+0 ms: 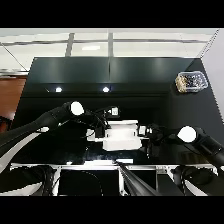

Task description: Fold the box and place the chain.

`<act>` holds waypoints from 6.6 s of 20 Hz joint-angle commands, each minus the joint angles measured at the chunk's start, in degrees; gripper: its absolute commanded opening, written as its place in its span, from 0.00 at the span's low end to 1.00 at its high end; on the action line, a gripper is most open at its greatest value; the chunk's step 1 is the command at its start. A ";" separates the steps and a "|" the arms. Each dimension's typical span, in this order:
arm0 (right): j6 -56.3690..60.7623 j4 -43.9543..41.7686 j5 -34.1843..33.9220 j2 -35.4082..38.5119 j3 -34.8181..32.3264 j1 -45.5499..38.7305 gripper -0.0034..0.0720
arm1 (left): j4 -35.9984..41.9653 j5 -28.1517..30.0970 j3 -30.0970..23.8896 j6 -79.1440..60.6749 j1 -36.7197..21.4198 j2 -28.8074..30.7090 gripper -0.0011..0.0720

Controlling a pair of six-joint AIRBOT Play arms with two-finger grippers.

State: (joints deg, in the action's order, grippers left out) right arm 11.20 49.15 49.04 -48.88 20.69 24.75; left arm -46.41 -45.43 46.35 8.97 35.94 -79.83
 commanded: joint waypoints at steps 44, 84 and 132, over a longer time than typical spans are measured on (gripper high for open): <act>-22.67 -14.64 -5.42 -12.90 3.45 -2.36 1.00 | -0.04 -0.22 0.07 -0.02 0.02 -0.04 0.05; -25.16 -15.04 -6.27 -16.70 3.50 -2.25 0.62 | -23.08 -26.16 5.51 37.86 0.02 13.11 0.05; -25.07 -15.04 -6.43 -16.70 3.50 -2.25 0.62 | -3.39 3.13 -11.72 6.88 1.09 12.15 0.80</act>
State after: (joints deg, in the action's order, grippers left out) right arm -13.89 34.11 42.59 -65.58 24.21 22.46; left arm -51.70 -44.80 34.79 17.02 35.73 -66.46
